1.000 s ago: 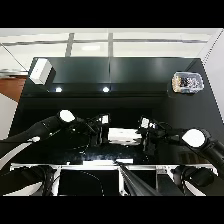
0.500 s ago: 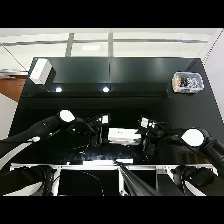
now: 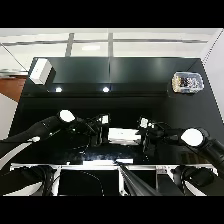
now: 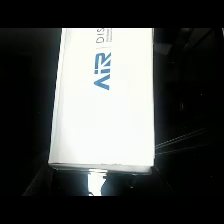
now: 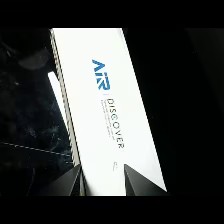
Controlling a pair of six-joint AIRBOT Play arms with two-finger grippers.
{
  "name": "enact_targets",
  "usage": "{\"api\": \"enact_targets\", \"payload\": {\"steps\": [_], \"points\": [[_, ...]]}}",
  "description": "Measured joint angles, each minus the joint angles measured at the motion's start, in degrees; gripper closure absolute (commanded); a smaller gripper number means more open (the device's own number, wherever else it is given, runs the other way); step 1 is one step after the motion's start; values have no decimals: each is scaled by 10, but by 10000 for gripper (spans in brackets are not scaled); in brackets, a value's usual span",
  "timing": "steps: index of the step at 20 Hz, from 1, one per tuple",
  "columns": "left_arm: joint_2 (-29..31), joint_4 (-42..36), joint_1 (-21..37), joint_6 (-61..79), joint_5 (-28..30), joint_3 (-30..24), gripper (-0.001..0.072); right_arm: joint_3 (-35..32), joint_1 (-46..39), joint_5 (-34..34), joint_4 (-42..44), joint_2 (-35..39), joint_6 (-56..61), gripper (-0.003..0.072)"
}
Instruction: Fold the box and place the chain.
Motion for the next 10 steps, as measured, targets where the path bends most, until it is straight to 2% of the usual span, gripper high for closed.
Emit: {"api": "enact_targets", "payload": {"steps": [5, 7, 10], "points": [[0, 0, 0, 0, 0, 0, 246, 0, 0, 1, 0, -9, 2, 372], [0, 0, 0, -1, 0, 0, 247, 1, 0, 2, 3, -10, 3, 56], [0, 0, 0, -1, 0, 0, 246, 7, 0, 3, 12, -11, 9, 57]]}}
